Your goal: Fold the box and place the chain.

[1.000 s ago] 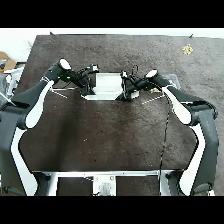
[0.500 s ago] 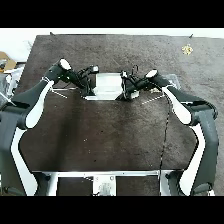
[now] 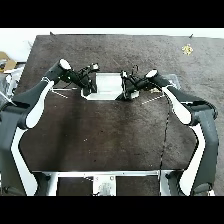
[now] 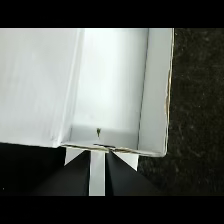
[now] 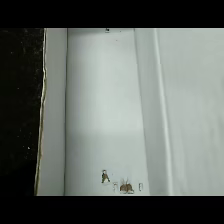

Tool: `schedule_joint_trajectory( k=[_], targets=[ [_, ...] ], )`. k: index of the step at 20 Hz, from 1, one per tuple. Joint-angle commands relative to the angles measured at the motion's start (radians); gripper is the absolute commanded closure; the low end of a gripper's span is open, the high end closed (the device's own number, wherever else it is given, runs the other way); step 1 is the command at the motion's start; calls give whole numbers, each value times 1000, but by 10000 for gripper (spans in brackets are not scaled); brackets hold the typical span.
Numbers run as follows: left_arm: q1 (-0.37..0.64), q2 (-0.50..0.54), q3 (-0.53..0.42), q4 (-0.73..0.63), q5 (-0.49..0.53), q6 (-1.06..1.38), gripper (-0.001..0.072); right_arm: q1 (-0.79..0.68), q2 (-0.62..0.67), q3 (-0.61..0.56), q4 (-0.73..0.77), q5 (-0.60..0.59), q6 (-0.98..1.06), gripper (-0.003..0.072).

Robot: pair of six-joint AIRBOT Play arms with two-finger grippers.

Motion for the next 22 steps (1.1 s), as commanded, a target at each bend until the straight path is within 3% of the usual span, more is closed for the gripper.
schedule_joint_trajectory(
  k=[1,12,17,18,19,20,22],
  targets=[
    [-3,-1,0,-71,9,2,606,1,-1,0,0,0,-1,260],
    [-26,-44,-1,-67,12,45,605,1,-1,0,0,0,-1,260],
    [-26,-44,-1,-69,11,45,565,1,-1,0,0,0,-1,260],
    [-26,-44,-1,-72,11,46,461,1,-1,0,0,0,0,261],
    [-26,-44,-1,-74,13,44,228,1,-1,0,0,0,0,260],
    [-26,-44,-1,-74,12,44,146,1,-1,0,0,0,-1,260],
    [-26,-44,-1,-74,13,44,143,1,-1,0,0,0,0,260]
  ],
)
